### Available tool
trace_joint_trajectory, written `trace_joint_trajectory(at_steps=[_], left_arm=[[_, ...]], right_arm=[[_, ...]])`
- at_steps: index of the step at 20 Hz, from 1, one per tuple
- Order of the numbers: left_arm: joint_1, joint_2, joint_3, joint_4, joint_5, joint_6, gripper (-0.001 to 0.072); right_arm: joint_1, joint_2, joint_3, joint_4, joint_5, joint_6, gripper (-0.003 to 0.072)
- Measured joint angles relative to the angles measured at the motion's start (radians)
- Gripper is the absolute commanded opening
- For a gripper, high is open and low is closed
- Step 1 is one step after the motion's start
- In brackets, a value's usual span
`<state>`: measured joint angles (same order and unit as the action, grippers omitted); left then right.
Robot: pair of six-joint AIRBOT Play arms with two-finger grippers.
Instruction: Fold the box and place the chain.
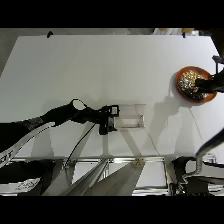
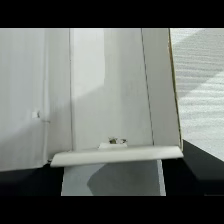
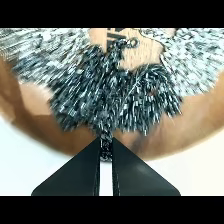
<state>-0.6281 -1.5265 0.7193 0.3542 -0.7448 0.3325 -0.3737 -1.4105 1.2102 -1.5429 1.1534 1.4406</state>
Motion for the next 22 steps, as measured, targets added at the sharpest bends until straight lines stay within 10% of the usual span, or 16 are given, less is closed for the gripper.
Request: trace_joint_trajectory(at_steps=[11, 22], left_arm=[[0.000, 0.000, 0.000, 0.000, 0.000, 0.000, 0.0253], [0.000, 0.000, 0.000, 0.000, 0.000, 0.000, 0.0253]], right_arm=[[0.023, 0.576, 0.000, 0.395, 0.189, -0.103, 0.0017], [0.467, 0.798, -0.013, 0.487, 0.322, -0.069, 0.0017]])
